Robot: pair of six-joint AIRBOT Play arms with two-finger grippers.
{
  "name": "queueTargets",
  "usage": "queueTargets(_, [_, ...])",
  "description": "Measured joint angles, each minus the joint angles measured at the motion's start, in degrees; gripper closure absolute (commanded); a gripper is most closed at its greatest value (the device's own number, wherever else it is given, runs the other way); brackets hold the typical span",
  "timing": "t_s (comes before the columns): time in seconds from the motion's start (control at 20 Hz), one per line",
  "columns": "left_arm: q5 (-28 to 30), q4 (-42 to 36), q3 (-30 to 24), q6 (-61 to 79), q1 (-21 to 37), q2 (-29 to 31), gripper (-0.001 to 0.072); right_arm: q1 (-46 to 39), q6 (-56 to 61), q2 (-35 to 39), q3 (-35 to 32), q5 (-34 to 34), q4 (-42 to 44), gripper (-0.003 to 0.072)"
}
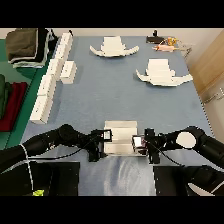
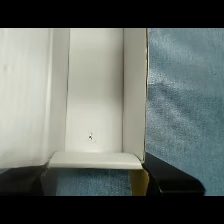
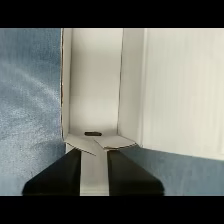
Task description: Fold the box.
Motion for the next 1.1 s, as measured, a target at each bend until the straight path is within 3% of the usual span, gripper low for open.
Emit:
queueTargets(0.35, [0.0,0.0,0.0,0.0,0.0,0.0,0.0187,0.7,-2.8,-1.5,-0.1,-3.7,4.2,0.0532])
queueTargets(0.4, [0.0,0.0,0.0,0.0,0.0,0.0,0.0187,0.7,-3.5,-1.8,-0.1,-4.0,4.9,0.0476])
queueTargets(0.45, [0.0,0.0,0.0,0.0,0.0,0.0,0.0187,0.7,-4.0,-2.2,-0.1,-4.4,5.8,0.0255])
queueTargets(0.5, [0.0,0.0,0.0,0.0,0.0,0.0,0.0187,0.8,-4.5,-2.6,-0.1,-4.5,6.5,0.0099])
queueTargets(0.8, [0.0,0.0,0.0,0.0,0.0,0.0,0.0186,0.8,-5.8,-4.0,-0.1,-5.0,8.1,0.0092])
queueTargets(0.85, [0.0,0.0,0.0,0.0,0.0,0.0,0.0186,0.8,-5.8,-4.0,-0.1,-5.0,8.1,0.0118])
queueTargets(0.9, [0.0,0.0,0.0,0.0,0.0,0.0,0.0186,0.8,-5.8,-4.0,-0.1,-5.0,8.1,0.0253])
queueTargets(0.95, [0.0,0.0,0.0,0.0,0.0,0.0,0.0186,0.8,-5.7,-3.9,-0.1,-4.8,8.0,0.0442])
queueTargets(1.1, [0.0,0.0,0.0,0.0,0.0,0.0,0.0187,0.8,2.4,-2.6,0.9,-2.6,5.2,0.0684])
